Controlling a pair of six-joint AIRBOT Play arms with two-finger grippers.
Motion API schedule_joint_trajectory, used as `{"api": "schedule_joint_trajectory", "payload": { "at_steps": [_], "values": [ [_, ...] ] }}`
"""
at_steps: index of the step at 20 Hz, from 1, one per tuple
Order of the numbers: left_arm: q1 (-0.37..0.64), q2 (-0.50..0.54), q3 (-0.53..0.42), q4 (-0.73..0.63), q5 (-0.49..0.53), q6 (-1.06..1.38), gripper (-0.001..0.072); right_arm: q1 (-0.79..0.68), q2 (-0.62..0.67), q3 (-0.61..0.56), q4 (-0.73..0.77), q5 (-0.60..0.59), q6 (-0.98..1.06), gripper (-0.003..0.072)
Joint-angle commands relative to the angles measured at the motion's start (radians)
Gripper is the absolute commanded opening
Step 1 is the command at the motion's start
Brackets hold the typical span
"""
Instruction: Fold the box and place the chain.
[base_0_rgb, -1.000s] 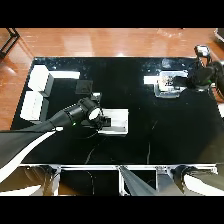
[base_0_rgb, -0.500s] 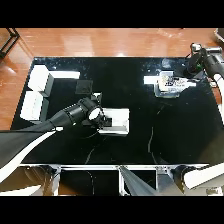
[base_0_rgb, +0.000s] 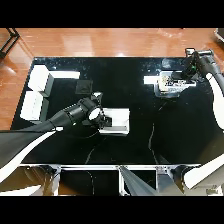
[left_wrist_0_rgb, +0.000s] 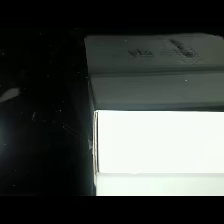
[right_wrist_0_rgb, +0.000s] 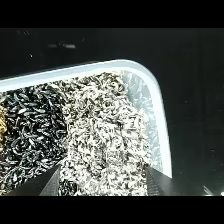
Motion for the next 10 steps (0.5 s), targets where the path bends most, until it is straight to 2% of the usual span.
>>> {"api": "schedule_joint_trajectory", "payload": {
  "at_steps": [1,4,5,6,10],
  "values": [
    [0.001,0.000,0.001,0.002,0.013,-0.001,0.0020,0.000,-0.014,0.002,-0.004,0.003,-0.010,0.0565],
    [0.001,0.000,0.001,0.002,0.013,-0.001,0.0020,0.000,-0.015,0.002,-0.004,-0.003,-0.028,0.0562],
    [0.001,0.000,0.001,0.002,0.013,-0.001,0.0020,0.000,-0.016,0.002,-0.004,-0.007,-0.038,0.0474],
    [0.001,0.000,0.001,0.002,0.013,-0.001,0.0020,0.000,-0.018,0.002,-0.004,-0.011,-0.047,0.0421],
    [0.001,0.000,0.001,0.002,0.013,-0.001,0.0020,0.000,-0.019,0.002,-0.004,-0.014,-0.051,0.0420]
  ]
}}
